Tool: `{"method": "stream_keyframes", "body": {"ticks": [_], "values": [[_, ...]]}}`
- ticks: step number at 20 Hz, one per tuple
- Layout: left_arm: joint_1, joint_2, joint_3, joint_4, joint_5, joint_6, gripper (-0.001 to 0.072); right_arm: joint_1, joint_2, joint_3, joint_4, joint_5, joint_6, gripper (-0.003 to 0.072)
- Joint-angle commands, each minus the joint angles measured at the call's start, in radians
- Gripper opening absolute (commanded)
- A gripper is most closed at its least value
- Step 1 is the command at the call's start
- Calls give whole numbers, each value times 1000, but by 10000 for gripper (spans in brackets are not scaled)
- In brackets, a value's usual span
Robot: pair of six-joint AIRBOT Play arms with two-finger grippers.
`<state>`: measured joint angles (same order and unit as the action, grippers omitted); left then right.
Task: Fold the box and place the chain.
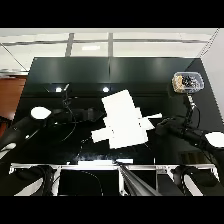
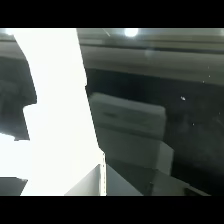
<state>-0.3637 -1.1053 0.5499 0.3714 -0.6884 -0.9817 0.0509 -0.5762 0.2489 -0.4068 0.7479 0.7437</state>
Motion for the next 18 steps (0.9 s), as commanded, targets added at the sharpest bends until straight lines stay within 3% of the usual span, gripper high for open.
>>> {"method": "stream_keyframes", "body": {"ticks": [1,6,11,12,13,14,15,18], "values": [[-2,-166,80,-37,-153,62,714,16,19,-26,3,-15,-6,12],[-2,-417,272,-40,-322,203,712,16,19,-26,3,4,-6,12],[11,-603,444,-39,-713,312,685,16,19,-26,3,11,-4,12],[14,-624,460,-34,-751,328,658,16,19,-26,3,11,-4,12],[16,-642,470,-23,-767,328,536,16,19,-26,3,10,-4,12],[18,-648,473,0,-764,331,484,16,19,-26,2,10,-4,12],[17,-648,473,28,-758,352,479,16,19,-26,2,10,-4,12],[18,-648,473,64,-753,404,212,16,19,-26,2,10,-3,12]]}}
